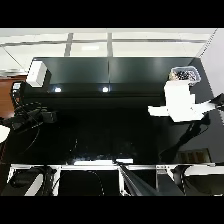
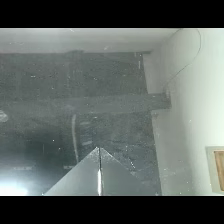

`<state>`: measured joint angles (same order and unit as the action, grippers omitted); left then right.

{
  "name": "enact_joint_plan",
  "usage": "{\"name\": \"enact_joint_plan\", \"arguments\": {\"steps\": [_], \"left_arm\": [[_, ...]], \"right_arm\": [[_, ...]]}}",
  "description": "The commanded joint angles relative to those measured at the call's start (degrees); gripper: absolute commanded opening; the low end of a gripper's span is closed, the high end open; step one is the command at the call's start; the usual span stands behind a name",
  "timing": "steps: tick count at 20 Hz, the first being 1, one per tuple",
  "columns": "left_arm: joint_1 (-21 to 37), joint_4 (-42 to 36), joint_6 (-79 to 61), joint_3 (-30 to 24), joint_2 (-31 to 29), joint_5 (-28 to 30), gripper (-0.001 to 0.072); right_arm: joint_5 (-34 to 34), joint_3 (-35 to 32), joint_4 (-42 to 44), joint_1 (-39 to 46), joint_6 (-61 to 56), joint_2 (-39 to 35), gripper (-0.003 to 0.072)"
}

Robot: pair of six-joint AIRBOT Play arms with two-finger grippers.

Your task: Fold the box and place the chain.

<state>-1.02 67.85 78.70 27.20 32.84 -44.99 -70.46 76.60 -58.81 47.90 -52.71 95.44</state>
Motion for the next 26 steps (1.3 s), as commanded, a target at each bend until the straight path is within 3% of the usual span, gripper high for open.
{"name": "enact_joint_plan", "arguments": {"steps": [1, 2, 4, 6, 9, 13, 16, 20, 23, 26], "left_arm": [[-0.04, 0.00, 0.02, -0.02, 0.15, -0.09, 0.0026], [-0.04, 0.02, 0.02, -0.02, 0.17, -0.09, 0.0026], [-0.04, 0.00, 0.02, -0.02, 0.17, -0.11, 0.0025], [-0.04, -1.01, 0.00, -0.02, 0.17, -0.09, 0.0026], [-0.04, -1.33, 0.02, -0.02, 0.17, -0.04, 0.0026], [-0.04, -2.75, 0.02, -0.02, 0.17, -0.07, 0.0026], [-0.04, -5.68, -0.02, -0.02, 0.17, -0.02, 0.0026], [-0.44, -8.94, -0.04, -0.02, 0.57, -0.04, 0.0025], [-2.82, -14.14, -1.38, -0.02, 3.93, 0.31, 0.0025], [-7.61, -23.19, -7.30, 0.22, 11.02, 4.07, 0.0026]], "right_arm": [[-5.46, 3.98, -2.71, -3.37, 6.97, 4.52, 0.0576], [-5.22, 3.98, -4.48, -4.17, 6.97, 4.83, 0.0443], [-5.03, 4.00, -4.74, -4.90, 7.41, 4.68, 0.0059], [-8.02, 4.00, -2.21, -4.94, 7.56, 3.58, 0.0018], [-11.65, 3.41, 3.52, -4.94, 7.08, -1.20, 0.0016], [-9.25, -6.82, 12.28, -5.81, 6.84, -15.69, 0.0016], [-4.92, -19.80, 16.76, -8.98, 5.81, -29.14, 0.0016], [0.42, -38.88, 22.84, -21.81, 5.53, -46.03, 0.0016], [9.49, -50.36, 29.64, -33.59, 3.61, -52.72, 0.0017], [22.29, -57.51, 35.45, -45.42, 3.15, -53.37, 0.0017]]}}
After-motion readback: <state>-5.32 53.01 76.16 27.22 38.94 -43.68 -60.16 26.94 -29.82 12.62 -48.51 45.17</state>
